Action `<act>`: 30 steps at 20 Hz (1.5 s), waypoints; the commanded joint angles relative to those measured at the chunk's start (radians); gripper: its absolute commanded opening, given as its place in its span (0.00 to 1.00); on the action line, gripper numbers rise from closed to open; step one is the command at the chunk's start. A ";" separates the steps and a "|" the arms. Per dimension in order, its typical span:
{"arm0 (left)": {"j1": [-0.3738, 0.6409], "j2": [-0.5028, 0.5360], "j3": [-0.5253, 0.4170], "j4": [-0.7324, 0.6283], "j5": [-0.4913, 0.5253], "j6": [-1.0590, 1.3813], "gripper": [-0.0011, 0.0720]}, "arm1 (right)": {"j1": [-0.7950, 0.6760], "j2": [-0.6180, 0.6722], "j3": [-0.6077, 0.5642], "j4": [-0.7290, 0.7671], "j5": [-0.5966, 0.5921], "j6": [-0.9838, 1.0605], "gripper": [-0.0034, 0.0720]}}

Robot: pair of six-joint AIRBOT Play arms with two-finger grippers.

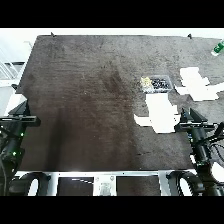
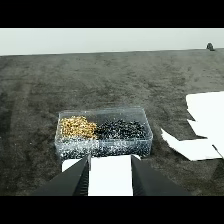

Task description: Fold the box and place the chain.

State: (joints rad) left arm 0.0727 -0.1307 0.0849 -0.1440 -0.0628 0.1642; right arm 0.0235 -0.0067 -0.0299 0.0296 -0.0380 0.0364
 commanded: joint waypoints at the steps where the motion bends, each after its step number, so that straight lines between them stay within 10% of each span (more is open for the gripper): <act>1: 0.000 0.000 0.000 0.000 0.000 0.000 0.04 | 0.001 0.000 0.000 0.000 0.001 0.000 0.44; 10: 0.000 0.001 0.000 0.000 0.000 0.000 0.04 | 0.000 -0.020 0.093 0.005 -0.075 0.008 0.59; 16: 0.000 0.000 0.000 0.000 0.000 0.000 0.04 | -0.116 -0.397 0.330 0.008 -0.183 0.007 0.63; 21: 0.000 0.001 0.000 0.000 0.000 0.000 0.04 | -0.447 -0.855 0.565 -0.001 0.317 0.058 0.70; 26: 0.000 0.001 0.000 0.000 0.000 0.000 0.04 | -0.790 -1.173 0.895 -0.733 0.991 0.640 0.73; 30: 0.000 0.000 0.000 0.000 0.000 0.000 0.04 | -0.887 -1.319 1.104 -1.085 1.233 0.775 0.79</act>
